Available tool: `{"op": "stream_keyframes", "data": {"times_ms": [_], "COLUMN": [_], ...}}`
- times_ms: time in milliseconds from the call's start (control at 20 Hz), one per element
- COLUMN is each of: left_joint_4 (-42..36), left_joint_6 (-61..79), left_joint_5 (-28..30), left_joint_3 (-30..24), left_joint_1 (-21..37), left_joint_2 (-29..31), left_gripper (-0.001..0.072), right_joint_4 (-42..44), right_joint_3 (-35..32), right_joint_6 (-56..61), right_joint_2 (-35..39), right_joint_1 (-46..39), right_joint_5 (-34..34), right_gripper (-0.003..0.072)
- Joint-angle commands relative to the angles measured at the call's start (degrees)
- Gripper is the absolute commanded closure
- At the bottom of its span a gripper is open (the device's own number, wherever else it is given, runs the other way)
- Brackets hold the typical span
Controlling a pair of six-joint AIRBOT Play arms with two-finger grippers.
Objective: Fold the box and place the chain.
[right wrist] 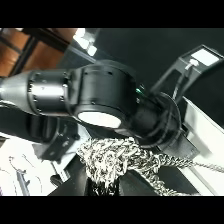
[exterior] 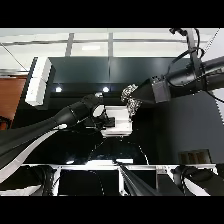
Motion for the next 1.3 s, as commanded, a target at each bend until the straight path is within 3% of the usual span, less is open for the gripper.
{"op": "stream_keyframes", "data": {"times_ms": [0, 250, 450, 650, 1000, 1200, 1250], "left_joint_4": [0.02, 0.02, 0.02, 0.02, 0.02, 0.02, 0.02], "left_joint_6": [0.0, 0.0, 0.0, 0.0, 0.0, 0.0, 0.0], "left_joint_5": [0.0, 0.0, 0.02, 0.0, -0.02, 0.0, 0.0], "left_joint_3": [-0.02, -0.02, -0.02, -0.02, -0.02, -0.02, -0.02], "left_joint_1": [0.04, 0.04, 0.04, 0.04, 0.04, 0.04, 0.04], "left_joint_2": [0.0, 0.0, 0.0, 0.0, 0.0, 0.0, 0.0], "left_gripper": [0.0683, 0.0683, 0.0683, 0.0683, 0.0683, 0.0683, 0.0683], "right_joint_4": [1.97, 0.2, -9.16, -9.92, -11.67, -11.69, -11.85], "right_joint_3": [0.81, -0.31, -11.5, -20.28, -21.03, -24.41, -25.03], "right_joint_6": [-0.02, -0.61, 0.74, 1.36, 1.38, 1.73, 1.7], "right_joint_2": [0.04, 0.02, -0.07, -0.39, -1.73, -3.96, -4.24], "right_joint_1": [-0.04, 0.81, 6.08, 6.25, 6.29, 7.63, 7.85], "right_joint_5": [0.22, 0.17, -6.29, -14.27, -16.37, -24.0, -24.28], "right_gripper": [0.0679, 0.0679, 0.0679, 0.0678, 0.0678, 0.0675, 0.0575]}}
